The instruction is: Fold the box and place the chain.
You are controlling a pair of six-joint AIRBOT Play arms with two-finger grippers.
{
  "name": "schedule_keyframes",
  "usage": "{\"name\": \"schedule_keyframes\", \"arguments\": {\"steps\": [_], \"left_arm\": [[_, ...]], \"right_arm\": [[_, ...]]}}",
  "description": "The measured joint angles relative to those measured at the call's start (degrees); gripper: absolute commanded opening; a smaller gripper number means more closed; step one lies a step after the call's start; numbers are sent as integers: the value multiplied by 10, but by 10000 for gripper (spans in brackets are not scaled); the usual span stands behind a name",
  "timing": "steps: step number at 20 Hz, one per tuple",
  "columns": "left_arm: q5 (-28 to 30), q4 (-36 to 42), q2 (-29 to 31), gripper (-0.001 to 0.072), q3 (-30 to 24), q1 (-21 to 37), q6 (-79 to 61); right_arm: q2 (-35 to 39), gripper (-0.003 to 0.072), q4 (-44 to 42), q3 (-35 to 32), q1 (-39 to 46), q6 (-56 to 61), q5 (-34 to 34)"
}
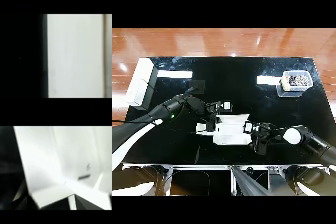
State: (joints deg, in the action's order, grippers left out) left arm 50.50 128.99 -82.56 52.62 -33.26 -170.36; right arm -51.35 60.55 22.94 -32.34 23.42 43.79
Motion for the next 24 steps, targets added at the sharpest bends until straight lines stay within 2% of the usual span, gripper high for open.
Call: {"name": "schedule_keyframes", "arguments": {"steps": [3, 16, 24], "left_arm": [[2, 0, -1, 24, 0, 0, 2], [5, 0, -1, 24, 0, 0, 13], [4, -2, -1, 24, 0, 0, 13]], "right_arm": [[0, 708, -4, -3, -21, 19, -51], [0, 709, -32, -4, -33, 75, -117], [0, 710, -31, -5, -33, 81, -189]]}}
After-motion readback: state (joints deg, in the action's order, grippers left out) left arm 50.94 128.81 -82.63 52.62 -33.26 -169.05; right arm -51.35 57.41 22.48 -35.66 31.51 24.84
